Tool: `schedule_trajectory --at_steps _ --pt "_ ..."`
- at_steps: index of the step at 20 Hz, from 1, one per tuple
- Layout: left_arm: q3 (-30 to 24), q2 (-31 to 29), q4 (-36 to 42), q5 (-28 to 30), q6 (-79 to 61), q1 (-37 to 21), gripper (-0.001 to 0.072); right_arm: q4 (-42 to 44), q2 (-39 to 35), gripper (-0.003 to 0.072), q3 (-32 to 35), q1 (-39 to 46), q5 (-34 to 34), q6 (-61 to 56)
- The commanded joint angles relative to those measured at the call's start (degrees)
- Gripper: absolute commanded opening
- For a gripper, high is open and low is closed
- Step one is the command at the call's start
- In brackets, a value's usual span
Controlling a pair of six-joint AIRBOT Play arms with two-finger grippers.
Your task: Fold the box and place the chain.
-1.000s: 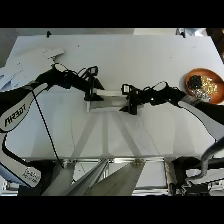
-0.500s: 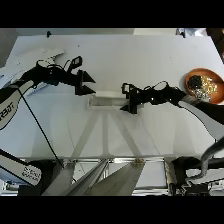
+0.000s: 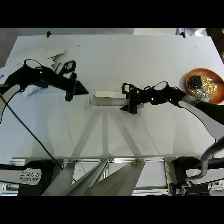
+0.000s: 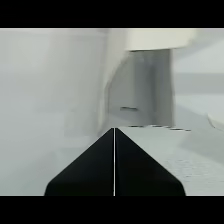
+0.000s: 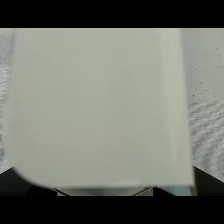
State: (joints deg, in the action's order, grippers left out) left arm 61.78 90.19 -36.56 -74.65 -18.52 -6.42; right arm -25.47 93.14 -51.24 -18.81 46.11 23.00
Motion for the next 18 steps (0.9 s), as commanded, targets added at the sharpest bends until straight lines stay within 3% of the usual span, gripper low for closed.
schedule_trajectory --at_steps 1,4,9,13,18 --pt "-9.88 -6.19 0.24 5.64 -12.35 3.82 0.0006 0.00 0.00 0.0432 -0.02 -0.04 0.02 0.00" --pt "-11.15 -5.99 10.73 7.19 -13.38 9.42 0.0006 0.02 0.00 0.0432 -0.02 -0.04 0.00 0.00" --pt "-11.15 -5.99 21.22 26.34 -13.55 18.32 0.0007 0.00 0.02 0.0432 -0.02 -0.04 0.00 0.00" --pt "-11.15 -5.97 25.79 35.69 -13.55 18.51 0.0006 0.02 0.00 0.0432 -0.02 -0.04 0.00 0.00" --pt "-11.15 -5.97 31.10 39.71 -13.42 16.65 0.0006 0.02 0.00 0.0432 -0.02 -0.04 0.00 0.02"
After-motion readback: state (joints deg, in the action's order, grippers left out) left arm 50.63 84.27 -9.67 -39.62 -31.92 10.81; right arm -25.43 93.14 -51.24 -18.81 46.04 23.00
